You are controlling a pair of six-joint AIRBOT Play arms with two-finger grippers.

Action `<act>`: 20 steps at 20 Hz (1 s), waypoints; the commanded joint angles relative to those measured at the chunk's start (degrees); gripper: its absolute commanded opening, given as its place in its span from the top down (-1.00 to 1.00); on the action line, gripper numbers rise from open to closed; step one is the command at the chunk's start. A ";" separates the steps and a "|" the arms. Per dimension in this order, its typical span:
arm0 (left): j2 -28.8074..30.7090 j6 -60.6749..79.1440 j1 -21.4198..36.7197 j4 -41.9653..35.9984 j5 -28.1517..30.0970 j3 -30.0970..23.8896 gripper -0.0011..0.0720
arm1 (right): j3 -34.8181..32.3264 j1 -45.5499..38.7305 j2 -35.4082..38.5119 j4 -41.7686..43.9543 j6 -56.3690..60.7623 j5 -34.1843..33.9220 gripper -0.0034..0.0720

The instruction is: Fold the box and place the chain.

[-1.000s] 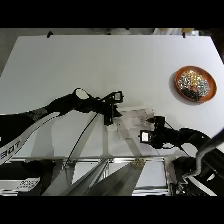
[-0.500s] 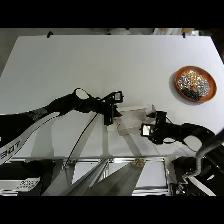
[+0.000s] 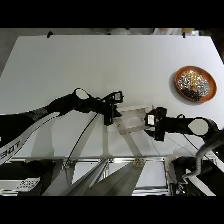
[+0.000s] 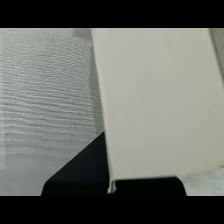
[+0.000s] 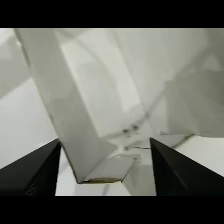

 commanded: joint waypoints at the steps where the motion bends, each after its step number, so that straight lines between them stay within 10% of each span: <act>1: -0.02 0.00 -0.02 0.00 0.02 0.00 0.95 | 0.22 -0.72 -0.28 -0.09 -0.63 12.94 -0.49; 15: -0.02 0.00 -0.02 0.00 0.02 0.00 0.95 | -4.04 -3.21 13.03 -3.39 1.70 3.32 -0.73; 20: -0.02 0.00 -0.02 0.00 0.02 0.00 0.95 | -4.02 -9.46 12.35 -3.23 1.70 -4.48 -0.34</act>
